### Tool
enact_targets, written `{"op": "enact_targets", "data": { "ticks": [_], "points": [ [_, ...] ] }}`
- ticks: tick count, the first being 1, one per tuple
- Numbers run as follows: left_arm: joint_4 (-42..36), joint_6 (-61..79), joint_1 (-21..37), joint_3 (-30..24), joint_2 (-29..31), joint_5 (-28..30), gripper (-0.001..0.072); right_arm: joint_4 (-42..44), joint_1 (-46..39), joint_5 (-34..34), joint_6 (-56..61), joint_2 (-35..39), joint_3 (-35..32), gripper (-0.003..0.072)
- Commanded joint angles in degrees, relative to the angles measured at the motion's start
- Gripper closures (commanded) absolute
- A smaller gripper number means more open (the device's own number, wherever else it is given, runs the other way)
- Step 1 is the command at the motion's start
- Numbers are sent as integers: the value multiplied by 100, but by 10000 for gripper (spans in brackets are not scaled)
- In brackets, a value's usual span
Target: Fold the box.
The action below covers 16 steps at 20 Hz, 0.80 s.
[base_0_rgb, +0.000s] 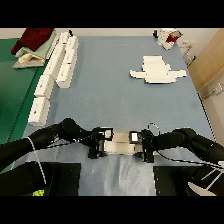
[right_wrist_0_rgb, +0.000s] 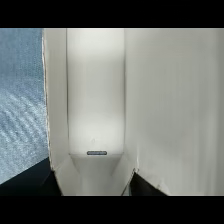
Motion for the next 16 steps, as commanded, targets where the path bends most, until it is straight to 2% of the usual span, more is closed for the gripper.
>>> {"op": "enact_targets", "data": {
  "ticks": [1, 12, 16],
  "points": [
    [-7, -142, -50, -22, -4, 109, 13, 0, -2, 2, 4, -2, 0, 150],
    [-2, -216, -50, -83, 17, 142, 12, 0, -2, 2, 4, -2, 0, 150],
    [13, -219, -44, -87, 221, 144, 12, 0, -2, 0, 2, -2, 0, 151]
  ]
}}
